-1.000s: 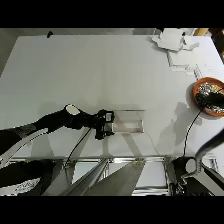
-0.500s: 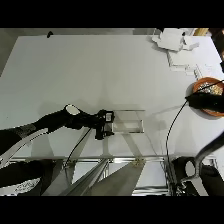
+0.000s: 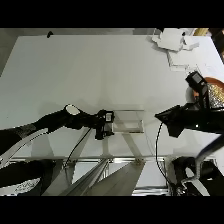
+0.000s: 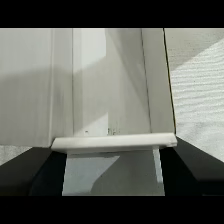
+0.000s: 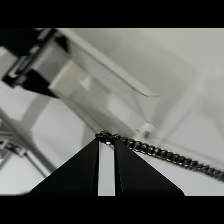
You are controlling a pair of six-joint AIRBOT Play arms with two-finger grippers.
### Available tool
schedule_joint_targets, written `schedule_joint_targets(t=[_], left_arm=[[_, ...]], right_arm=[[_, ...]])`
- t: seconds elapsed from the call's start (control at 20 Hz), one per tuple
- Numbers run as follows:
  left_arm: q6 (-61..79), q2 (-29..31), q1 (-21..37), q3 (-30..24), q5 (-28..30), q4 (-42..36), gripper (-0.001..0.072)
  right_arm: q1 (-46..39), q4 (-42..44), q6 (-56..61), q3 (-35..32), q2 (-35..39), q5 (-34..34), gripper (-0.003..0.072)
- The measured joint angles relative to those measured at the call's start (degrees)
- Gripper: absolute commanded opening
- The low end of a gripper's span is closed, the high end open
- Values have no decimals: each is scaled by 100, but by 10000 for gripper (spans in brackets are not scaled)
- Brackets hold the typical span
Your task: Fold the box and place the chain.
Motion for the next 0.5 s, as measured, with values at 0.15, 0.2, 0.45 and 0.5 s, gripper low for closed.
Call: schedule_joint_targets(t=[0.15, 0.2, 0.45, 0.5], left_arm=[[0, 0, 0, 0, 0, 0, 273], [0, 0, 0, 0, 0, -2, 273], [0, 0, 0, 0, 0, -2, 273], [0, 0, 0, 0, 0, 0, 273]], right_arm=[[852, 103, 13, 0, -70, -481, 18], [1137, 118, 17, 0, -142, -682, 18], [2149, 144, 35, 0, -863, -1569, 18], [2251, 118, 37, 0, -1047, -1659, 18]])
